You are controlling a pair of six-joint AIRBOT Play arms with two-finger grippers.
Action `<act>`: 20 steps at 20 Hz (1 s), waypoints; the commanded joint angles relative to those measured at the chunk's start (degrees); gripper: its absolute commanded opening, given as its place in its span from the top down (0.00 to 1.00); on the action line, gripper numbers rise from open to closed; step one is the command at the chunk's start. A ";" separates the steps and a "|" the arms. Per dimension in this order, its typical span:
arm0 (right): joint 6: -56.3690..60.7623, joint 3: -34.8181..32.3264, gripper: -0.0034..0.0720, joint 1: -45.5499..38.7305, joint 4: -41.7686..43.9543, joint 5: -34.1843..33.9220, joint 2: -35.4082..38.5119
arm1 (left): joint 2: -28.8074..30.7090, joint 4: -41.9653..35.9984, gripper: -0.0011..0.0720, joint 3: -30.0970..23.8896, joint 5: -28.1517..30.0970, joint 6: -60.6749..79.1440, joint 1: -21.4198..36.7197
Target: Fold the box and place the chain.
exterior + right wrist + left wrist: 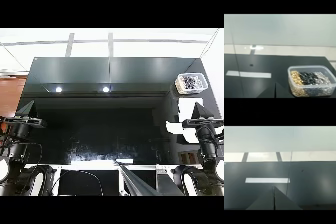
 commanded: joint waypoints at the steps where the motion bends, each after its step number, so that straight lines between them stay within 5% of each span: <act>1: 0.02 0.42 0.95 0.00 0.11 7.34 -0.07 | -1.09 -1.01 0.95 -0.44 -3.28 -2.10 0.04; 6: 0.00 2.34 0.95 0.00 0.94 -0.79 -3.06 | -9.01 -8.61 0.96 2.03 -9.84 -6.99 0.04; 10: -0.07 13.53 0.95 0.00 -5.97 -1.11 -16.11 | -21.59 -7.23 0.96 16.59 -6.29 -5.31 0.04; 13: -0.09 27.04 0.95 -0.04 -14.93 -2.54 -31.15 | -37.94 2.51 0.96 32.04 -6.32 -5.73 -0.02; 17: -0.07 44.96 0.95 -3.41 -10.19 -4.07 -51.63 | -57.42 16.35 0.96 49.24 -8.50 -11.80 -1.44; 20: -0.02 50.01 0.95 -9.77 -0.50 0.85 -61.31 | -64.00 45.59 0.96 53.94 -17.84 -40.83 -0.09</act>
